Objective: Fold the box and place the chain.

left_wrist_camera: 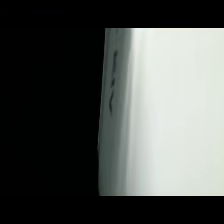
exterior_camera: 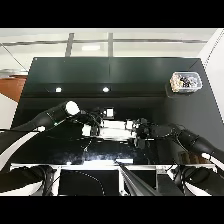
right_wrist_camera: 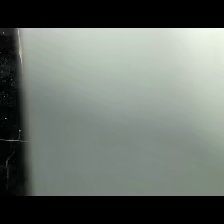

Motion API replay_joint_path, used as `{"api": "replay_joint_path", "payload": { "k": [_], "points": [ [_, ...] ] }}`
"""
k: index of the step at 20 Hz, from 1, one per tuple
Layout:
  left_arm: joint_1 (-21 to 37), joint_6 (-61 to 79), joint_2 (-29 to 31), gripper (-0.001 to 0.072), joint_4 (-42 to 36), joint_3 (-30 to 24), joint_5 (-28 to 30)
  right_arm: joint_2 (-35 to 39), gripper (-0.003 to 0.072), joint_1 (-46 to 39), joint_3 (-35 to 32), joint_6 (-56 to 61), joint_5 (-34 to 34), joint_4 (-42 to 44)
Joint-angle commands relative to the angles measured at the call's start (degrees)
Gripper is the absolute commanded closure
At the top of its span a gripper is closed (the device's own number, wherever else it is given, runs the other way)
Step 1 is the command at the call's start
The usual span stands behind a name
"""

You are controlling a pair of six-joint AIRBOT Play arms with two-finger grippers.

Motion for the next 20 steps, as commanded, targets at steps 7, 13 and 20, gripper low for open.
{"api": "replay_joint_path", "payload": {
  "k": [7, 13, 20],
  "points": [
    [0.0, -9.6, 1.5, 0.0281, 6.7, 0.9, -0.3, 0.0, 0.0263, 0.0, 0.0, 0.0, 0.4, 0.7],
    [2.1, -20.9, 8.1, -0.0001, 17.0, 0.9, -1.9, 0.0, 0.0264, 0.0, 0.0, 0.0, 0.4, 0.7],
    [7.7, -33.0, 14.6, 0.0005, 17.8, 0.8, -15.7, 0.0, 0.0349, 0.1, 0.0, 0.0, 0.4, 0.6]
  ]
}}
